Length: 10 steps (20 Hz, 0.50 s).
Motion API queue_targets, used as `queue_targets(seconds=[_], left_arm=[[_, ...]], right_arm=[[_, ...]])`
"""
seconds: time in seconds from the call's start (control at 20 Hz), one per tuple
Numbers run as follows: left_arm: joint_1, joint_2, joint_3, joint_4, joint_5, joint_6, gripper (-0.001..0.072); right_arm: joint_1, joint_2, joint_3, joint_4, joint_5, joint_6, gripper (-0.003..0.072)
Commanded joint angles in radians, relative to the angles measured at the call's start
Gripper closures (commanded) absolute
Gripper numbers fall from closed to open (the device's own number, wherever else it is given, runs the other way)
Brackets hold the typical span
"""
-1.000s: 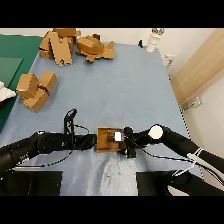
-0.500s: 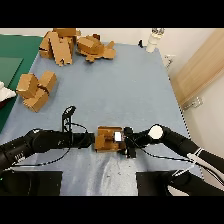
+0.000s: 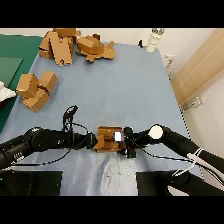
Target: Fold the box.
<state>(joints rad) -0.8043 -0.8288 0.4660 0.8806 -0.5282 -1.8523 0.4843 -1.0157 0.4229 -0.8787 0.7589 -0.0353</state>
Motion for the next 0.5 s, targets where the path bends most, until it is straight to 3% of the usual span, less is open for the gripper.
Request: queue_targets(seconds=[0.0,0.1,0.2,0.45], left_arm=[[0.000,-0.013,0.030,-0.008,-0.092,-0.018,0.0300],[0.000,-0.053,0.046,-0.006,-0.143,-0.032,0.0301],[-0.001,-0.095,0.070,-0.006,-0.164,-0.034,0.0405],[-0.032,-0.182,0.184,0.003,-0.165,-0.056,0.0409]], right_arm=[[0.000,0.000,0.000,0.000,0.000,0.000,0.0124],[0.000,0.000,0.000,0.000,0.000,0.000,0.0123],[0.000,0.000,0.000,0.000,0.000,0.000,0.0124],[0.000,0.000,0.000,0.000,0.000,0.000,0.0123]])
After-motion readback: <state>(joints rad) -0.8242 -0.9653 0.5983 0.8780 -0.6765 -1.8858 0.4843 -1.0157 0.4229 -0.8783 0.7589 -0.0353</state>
